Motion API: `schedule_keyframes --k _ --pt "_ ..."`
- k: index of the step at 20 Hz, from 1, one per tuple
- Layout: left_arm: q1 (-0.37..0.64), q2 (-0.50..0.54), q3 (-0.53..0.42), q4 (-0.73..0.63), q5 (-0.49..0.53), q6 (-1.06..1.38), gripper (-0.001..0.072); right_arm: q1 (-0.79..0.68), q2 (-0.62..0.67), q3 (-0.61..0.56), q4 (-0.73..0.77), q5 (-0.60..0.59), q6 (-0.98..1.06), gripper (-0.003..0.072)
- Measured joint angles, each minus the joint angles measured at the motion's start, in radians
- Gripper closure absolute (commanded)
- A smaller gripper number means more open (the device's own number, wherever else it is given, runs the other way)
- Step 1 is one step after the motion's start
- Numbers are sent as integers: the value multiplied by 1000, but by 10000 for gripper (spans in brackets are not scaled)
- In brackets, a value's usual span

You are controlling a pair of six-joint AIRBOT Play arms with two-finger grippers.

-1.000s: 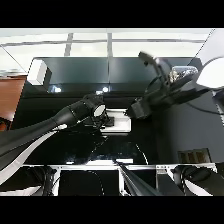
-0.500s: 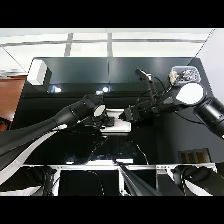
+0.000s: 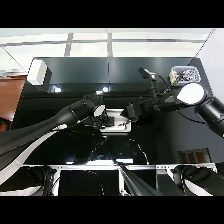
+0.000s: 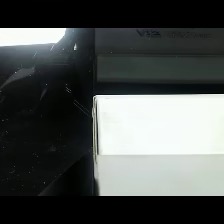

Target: Fold the box and place the chain.

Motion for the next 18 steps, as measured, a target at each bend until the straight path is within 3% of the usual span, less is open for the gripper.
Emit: schedule_keyframes --k 3,7,8,9,13,18 --pt "0 0 0 0 0 0 680 -105 0 0 -91 -2 3 306" --pt "0 0 0 0 0 0 680 -258 0 -24 -386 -101 135 299" --pt "0 0 0 0 0 0 680 -288 -2 -41 -465 -138 189 52" --pt "0 0 0 0 0 0 680 -317 -8 -60 -539 -177 245 -30" --pt "0 0 0 0 1 0 680 -433 -95 -115 -670 -330 394 -27" --pt "0 0 0 0 0 0 680 -521 -315 -42 -558 -520 453 -27"
